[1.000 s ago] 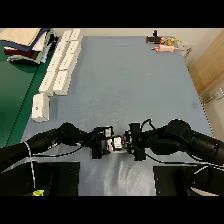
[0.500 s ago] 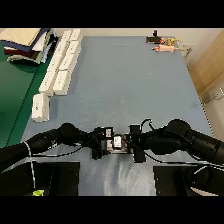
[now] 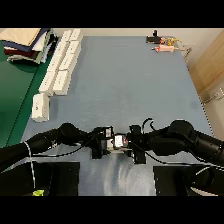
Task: Fold the box.
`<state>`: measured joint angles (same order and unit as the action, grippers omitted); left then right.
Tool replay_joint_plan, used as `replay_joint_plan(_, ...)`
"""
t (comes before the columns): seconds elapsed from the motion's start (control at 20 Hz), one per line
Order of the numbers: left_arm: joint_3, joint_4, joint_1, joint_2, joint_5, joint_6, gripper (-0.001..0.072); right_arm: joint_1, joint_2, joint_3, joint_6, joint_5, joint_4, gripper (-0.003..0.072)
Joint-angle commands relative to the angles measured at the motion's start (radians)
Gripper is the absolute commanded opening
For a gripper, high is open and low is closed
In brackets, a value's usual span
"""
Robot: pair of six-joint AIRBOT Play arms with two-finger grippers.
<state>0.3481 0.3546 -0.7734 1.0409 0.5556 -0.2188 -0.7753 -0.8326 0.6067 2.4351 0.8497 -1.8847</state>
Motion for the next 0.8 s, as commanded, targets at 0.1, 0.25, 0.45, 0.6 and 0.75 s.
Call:
replay_joint_plan(0.1, 0.001, 0.002, 0.000, 0.000, 0.002, -0.001, 0.0427, 0.008, 0.087, -0.002, -0.254, -0.014, 0.068, 0.0178)
replay_joint_plan(0.25, 0.001, 0.002, 0.000, 0.000, 0.002, -0.001, 0.0427, 0.029, 0.096, -0.063, -0.352, -0.111, -0.010, 0.0003)
replay_joint_plan(0.45, 0.001, 0.001, 0.000, 0.000, 0.002, -0.001, 0.0427, 0.027, 0.126, -0.188, -0.394, -0.289, -0.163, 0.0002)
replay_joint_plan(0.6, 0.001, 0.001, 0.000, 0.000, 0.002, -0.001, 0.0427, 0.027, 0.157, -0.253, -0.399, -0.338, -0.229, 0.0003)
replay_joint_plan(0.75, 0.001, 0.002, 0.000, 0.000, 0.002, -0.001, 0.0427, 0.027, 0.159, -0.291, -0.405, -0.356, -0.229, 0.0002)
